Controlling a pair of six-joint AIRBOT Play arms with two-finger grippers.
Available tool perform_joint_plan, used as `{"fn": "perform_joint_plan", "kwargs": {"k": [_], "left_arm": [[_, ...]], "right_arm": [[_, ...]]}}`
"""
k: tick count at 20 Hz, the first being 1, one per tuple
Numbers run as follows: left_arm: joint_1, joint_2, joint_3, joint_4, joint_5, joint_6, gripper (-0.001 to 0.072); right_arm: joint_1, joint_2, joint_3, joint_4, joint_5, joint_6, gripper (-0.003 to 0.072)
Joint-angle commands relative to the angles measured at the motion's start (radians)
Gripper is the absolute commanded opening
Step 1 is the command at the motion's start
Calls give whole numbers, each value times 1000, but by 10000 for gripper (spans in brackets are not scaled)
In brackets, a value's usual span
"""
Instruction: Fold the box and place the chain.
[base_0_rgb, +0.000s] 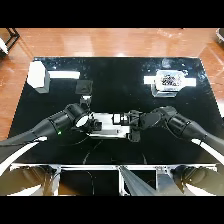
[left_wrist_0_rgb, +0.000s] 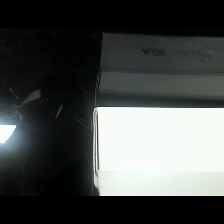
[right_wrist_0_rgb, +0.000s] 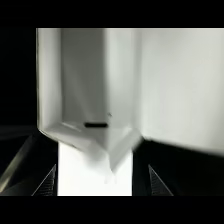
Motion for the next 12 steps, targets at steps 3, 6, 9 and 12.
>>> {"fn": "perform_joint_plan", "kwargs": {"k": [3, 6, 9, 12], "left_arm": [[5, 0, -11, -3, 5, 6, 19], [6, 0, -11, -3, 14, 5, 19], [6, 0, -11, -4, 27, 5, 19], [6, 0, -11, -7, 24, 5, 19]], "right_arm": [[49, -17, 2, 41, 55, -14, 694], [50, -17, 2, 48, 48, -6, 593], [50, -17, 2, 53, 39, -6, 466], [50, -18, 2, 65, 40, -7, 464]]}}
